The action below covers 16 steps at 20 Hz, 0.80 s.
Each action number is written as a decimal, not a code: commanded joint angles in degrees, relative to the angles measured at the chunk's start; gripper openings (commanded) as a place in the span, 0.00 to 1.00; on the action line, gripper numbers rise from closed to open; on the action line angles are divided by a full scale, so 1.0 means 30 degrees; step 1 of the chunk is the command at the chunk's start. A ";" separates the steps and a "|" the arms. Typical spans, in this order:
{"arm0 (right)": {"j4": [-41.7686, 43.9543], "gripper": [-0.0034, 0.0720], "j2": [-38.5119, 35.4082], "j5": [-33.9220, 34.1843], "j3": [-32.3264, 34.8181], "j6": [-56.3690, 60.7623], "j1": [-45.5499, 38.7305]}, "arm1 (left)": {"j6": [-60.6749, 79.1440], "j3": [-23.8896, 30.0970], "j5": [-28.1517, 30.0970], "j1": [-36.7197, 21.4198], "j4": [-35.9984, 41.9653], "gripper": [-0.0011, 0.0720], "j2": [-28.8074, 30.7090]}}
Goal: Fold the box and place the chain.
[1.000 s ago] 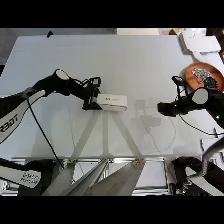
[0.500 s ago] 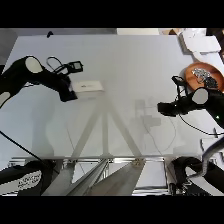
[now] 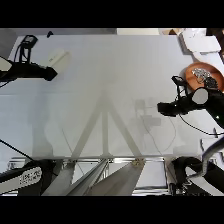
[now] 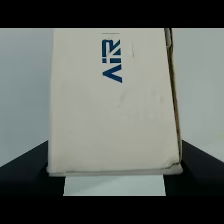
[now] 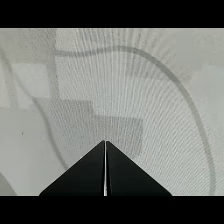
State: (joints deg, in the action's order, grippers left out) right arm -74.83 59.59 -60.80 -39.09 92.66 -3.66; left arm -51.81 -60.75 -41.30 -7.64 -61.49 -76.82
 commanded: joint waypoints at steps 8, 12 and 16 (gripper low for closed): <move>0.0000 0.07 -0.0015 -0.0007 -0.0022 0.0000 -0.0015 | -0.0656 0.4736 0.9114 -0.0597 0.1756 0.10 -0.0306; 0.0000 0.07 -0.0015 -0.0007 -0.0022 0.0000 -0.0015 | -0.0656 0.4736 0.8932 -0.0597 0.1698 0.14 -0.1144; 0.0000 0.07 -0.0015 -0.0007 -0.0022 0.0000 -0.0015 | -0.0641 0.4736 0.8072 -0.0597 0.0619 0.33 -0.2229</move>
State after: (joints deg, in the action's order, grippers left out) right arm -74.85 59.59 -60.80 -39.09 92.66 -3.66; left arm -53.80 -46.68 -15.86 -9.41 -57.14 -81.49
